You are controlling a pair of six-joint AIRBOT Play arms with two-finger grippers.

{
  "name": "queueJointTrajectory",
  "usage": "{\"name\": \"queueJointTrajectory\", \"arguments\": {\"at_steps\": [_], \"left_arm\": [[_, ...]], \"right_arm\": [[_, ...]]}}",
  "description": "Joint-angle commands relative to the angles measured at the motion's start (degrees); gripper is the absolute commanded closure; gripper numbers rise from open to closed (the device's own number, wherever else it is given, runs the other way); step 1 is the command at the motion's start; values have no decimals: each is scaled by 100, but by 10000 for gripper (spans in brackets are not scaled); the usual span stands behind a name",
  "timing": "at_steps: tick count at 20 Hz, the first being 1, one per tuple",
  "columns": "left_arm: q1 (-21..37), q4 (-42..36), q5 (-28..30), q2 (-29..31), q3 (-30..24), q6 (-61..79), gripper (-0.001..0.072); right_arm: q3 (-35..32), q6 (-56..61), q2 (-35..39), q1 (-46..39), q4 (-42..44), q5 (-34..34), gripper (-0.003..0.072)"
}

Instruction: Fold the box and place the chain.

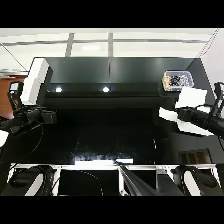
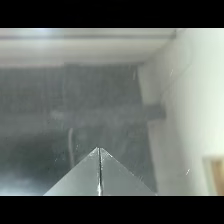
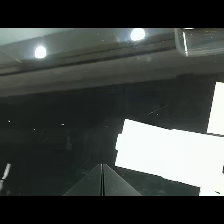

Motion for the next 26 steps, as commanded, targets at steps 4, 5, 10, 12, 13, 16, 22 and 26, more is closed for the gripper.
{"name": "queueJointTrajectory", "arguments": {"at_steps": [4, 5, 10, 12, 13, 16, 22, 26], "left_arm": [[-9, -417, 1475, -166, -4, -17, 384], [-24, -483, 1587, -273, -4, -20, -11], [-476, -509, 1576, -962, 20, -11, 7], [-721, -505, 1631, -1180, 22, -15, 7], [-817, -505, 1663, -1259, 22, -15, 7], [-894, -492, 1683, -1329, 22, -15, 7], [-896, -487, 1578, -1329, 17, 232, 7], [-896, -446, 1532, -1329, 17, 232, 7]], "right_arm": [[-4, 24, 2, -4, 826, -645, 584], [-4, 15, 0, -4, 1010, -826, 163], [415, 269, -501, -46, 769, -1513, 12], [1217, 691, -1290, -144, -66, -1502, 12], [1672, 793, -1733, -229, -553, -1443, 12], [3366, 1436, -3139, -885, -2577, -262, 12], [4371, 2933, -4277, -3373, -3488, 813, 12], [4446, 1843, -4889, -4671, -2806, 1237, 12]]}}
